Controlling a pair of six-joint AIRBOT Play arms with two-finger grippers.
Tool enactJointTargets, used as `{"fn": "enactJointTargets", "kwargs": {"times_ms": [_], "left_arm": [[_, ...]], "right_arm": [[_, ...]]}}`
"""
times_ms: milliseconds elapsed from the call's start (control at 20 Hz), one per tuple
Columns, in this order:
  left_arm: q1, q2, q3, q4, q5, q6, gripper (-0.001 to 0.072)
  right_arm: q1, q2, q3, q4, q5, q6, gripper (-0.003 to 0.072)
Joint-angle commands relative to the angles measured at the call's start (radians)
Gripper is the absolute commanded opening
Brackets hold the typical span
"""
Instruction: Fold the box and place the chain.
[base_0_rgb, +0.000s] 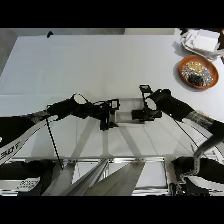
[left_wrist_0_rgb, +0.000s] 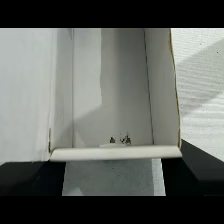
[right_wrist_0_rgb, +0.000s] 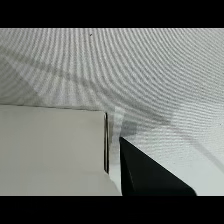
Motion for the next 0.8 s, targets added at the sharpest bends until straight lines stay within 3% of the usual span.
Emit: {"fn": "enactJointTargets", "kwargs": {"times_ms": [0,50,300,450,750], "left_arm": [[0.0,0.001,0.0,-0.002,0.001,-0.002,0.0209],[0.0,0.001,0.0,-0.002,0.0,-0.002,0.0209],[0.0,0.001,0.0,-0.002,0.0,-0.002,0.0209],[0.0,0.001,0.0,-0.002,0.0,-0.002,0.0209],[0.0,0.001,0.0,-0.002,0.0,-0.002,0.0209]], "right_arm": [[0.012,-0.001,-0.006,0.002,-0.016,0.0,0.0046],[0.017,-0.001,-0.006,0.002,-0.023,-0.001,0.0014],[0.029,0.019,-0.006,-0.001,-0.027,-0.031,0.0036],[0.029,0.071,-0.006,-0.01,-0.026,-0.131,0.0482],[0.029,0.24,-0.006,-0.064,-0.022,-0.167,0.0484]]}}
